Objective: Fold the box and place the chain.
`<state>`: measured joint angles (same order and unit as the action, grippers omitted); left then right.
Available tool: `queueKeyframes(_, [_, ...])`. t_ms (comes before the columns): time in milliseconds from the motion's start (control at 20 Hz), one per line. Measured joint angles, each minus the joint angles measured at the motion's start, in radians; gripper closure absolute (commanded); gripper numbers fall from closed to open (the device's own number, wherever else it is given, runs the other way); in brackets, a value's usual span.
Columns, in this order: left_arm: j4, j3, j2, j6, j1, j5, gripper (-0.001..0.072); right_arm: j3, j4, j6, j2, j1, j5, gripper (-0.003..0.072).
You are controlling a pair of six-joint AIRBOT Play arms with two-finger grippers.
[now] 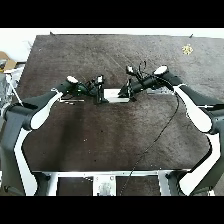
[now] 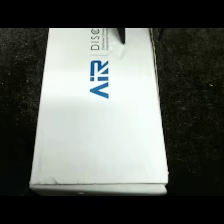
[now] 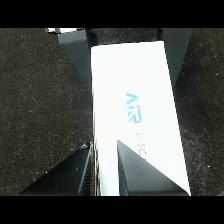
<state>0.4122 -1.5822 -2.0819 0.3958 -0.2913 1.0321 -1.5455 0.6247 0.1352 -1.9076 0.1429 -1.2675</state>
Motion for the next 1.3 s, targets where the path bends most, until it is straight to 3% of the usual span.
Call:
queueKeyframes(200, [-0.001, 0.0, 0.0, -0.003, 0.0, -0.001, 0.044, 0.0, -0.019, -0.001, 0.012, -0.003, -0.011, 0.0514])
queueKeyframes(250, [-0.002, 0.0, 0.0, -0.003, 0.0, -0.003, 0.044, 0.0, -0.05, -0.001, 0.02, -0.006, -0.009, 0.062])
queueKeyframes(300, [-0.002, 0.0, 0.0, -0.003, 0.0, -0.003, 0.044, -0.002, -0.084, -0.001, 0.028, -0.008, -0.01, 0.0667])
queueKeyframes(550, [-0.002, 0.0, 0.0, -0.003, 0.0, -0.003, 0.044, -0.002, -0.175, -0.001, 0.021, 0.003, 0.0, 0.0684])
queueKeyframes(1300, [-0.001, 0.0, 0.0, -0.001, 0.0, -0.002, 0.0441, -0.002, -0.039, -0.026, -0.047, 0.018, 0.039, 0.0685])
